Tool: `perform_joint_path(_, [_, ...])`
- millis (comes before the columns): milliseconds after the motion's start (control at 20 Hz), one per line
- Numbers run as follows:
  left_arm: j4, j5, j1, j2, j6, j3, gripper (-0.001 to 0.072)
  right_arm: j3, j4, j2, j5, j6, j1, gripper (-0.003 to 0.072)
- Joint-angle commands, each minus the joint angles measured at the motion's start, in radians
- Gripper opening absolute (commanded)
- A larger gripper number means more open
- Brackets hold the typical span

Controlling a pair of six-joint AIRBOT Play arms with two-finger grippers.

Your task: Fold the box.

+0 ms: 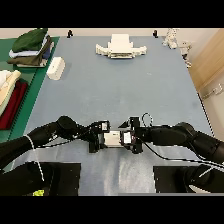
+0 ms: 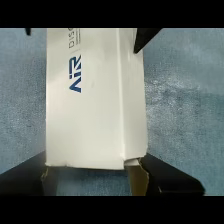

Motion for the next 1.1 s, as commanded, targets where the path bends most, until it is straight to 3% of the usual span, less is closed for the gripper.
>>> perform_joint_path(0, [0.000, 0.000, 0.000, 0.000, 0.000, 0.001, 0.0501, 0.001, 0.000, 0.004, 0.019, 0.001, 0.000, 0.0500])
perform_joint_path(50, [0.000, 0.000, 0.000, 0.000, 0.000, 0.001, 0.0501, 0.001, 0.000, 0.000, 0.019, 0.001, 0.000, 0.0499])
perform_joint_path(150, [0.000, 0.000, 0.000, 0.000, 0.000, 0.001, 0.0501, 0.001, 0.000, -0.018, 0.027, 0.001, 0.000, 0.0344])
perform_joint_path(300, [0.000, 0.000, 0.000, 0.000, 0.000, 0.001, 0.0501, 0.001, 0.001, -0.032, 0.034, 0.001, 0.000, 0.0269])
perform_joint_path(1050, [0.000, 0.000, 0.000, 0.000, 0.000, 0.001, 0.0501, -0.002, 0.070, -0.066, -0.016, 0.002, 0.029, 0.0269])
